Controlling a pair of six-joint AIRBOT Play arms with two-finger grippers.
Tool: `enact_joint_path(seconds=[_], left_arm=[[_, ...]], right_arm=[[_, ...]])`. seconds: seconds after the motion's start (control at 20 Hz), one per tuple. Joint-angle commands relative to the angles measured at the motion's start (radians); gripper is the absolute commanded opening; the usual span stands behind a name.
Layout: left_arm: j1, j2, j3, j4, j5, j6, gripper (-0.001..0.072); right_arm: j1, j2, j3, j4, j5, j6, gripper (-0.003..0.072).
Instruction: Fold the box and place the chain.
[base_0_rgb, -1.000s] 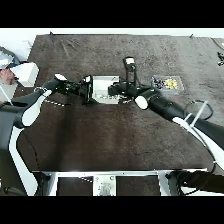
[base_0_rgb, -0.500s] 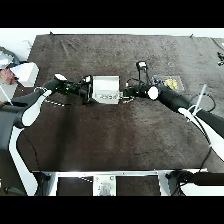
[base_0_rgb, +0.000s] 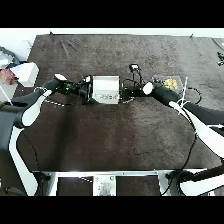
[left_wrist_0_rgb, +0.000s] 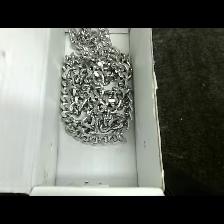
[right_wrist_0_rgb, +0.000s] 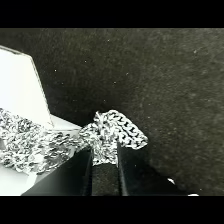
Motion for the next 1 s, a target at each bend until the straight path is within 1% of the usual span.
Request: enact_joint_path(seconds=[0.0,0.2,0.35,0.5,0.6,0.9,0.95], left_arm=[[0.0,0.0,0.0,0.0,0.0,0.0,0.0362],[0.0,0.0,0.0,0.0,0.0,0.0,0.0362],[0.0,0.0,0.0,0.0,0.0,0.0,0.0362],[0.0,0.0,0.0,0.0,0.0,0.0,0.0362],[0.0,0.0,0.0,0.0,0.0,0.0,0.0362],[0.0,0.0,0.0,0.0,0.0,0.0,0.0362],[0.0,0.0,0.0,0.0,0.0,0.0,0.0362]], right_arm=[[0.0,-0.023,0.012,0.011,0.018,-0.018,0.0237],[0.001,-0.045,0.013,0.04,0.03,-0.042,0.0237],[0.0,-0.024,0.013,0.039,0.033,-0.041,0.0237],[0.0,0.021,0.013,0.005,0.041,-0.041,0.0237],[0.0,0.042,0.013,-0.016,0.069,-0.044,0.0239],[0.0,0.033,0.013,-0.044,0.077,-0.064,0.0241],[0.0,0.033,0.013,-0.044,0.082,-0.064,0.0259]])
